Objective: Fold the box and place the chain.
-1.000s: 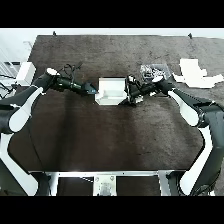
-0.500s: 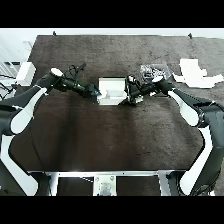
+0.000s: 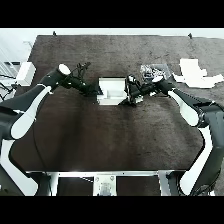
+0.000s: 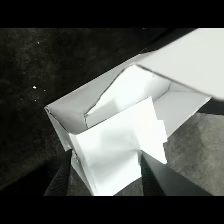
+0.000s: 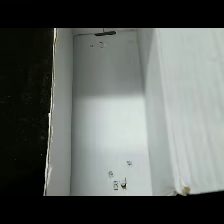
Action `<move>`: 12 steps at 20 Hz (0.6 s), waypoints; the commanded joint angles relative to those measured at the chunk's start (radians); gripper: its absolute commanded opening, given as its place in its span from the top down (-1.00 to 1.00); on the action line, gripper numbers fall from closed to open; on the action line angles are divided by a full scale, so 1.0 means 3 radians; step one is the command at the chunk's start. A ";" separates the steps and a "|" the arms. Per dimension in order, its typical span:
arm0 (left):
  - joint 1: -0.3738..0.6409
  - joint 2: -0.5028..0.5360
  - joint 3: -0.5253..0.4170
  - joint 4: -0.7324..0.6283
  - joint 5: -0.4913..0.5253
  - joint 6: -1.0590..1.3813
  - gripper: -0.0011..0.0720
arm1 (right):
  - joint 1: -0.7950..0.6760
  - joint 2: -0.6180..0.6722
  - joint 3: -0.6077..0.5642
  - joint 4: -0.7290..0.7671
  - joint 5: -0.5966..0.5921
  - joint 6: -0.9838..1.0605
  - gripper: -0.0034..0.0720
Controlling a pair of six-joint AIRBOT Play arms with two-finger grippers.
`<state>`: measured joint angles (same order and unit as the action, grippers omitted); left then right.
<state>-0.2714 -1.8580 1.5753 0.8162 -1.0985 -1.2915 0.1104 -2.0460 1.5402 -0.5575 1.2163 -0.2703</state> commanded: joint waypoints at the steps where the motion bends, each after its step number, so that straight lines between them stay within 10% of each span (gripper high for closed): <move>1: -0.0141 0.0006 0.0132 0.0476 0.0061 -0.0520 -0.31 | 0.0004 -0.0001 -0.0001 0.0000 0.0000 0.0000 -0.64; 12: -0.0342 0.0005 0.0259 0.0828 0.0135 -0.1138 -0.31 | 0.0004 -0.0001 -0.0001 0.0000 0.0000 0.0000 -0.64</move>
<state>-0.3565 -1.8568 1.6379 1.0172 -1.0615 -1.5661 0.1104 -2.0460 1.5406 -0.5575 1.2160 -0.2703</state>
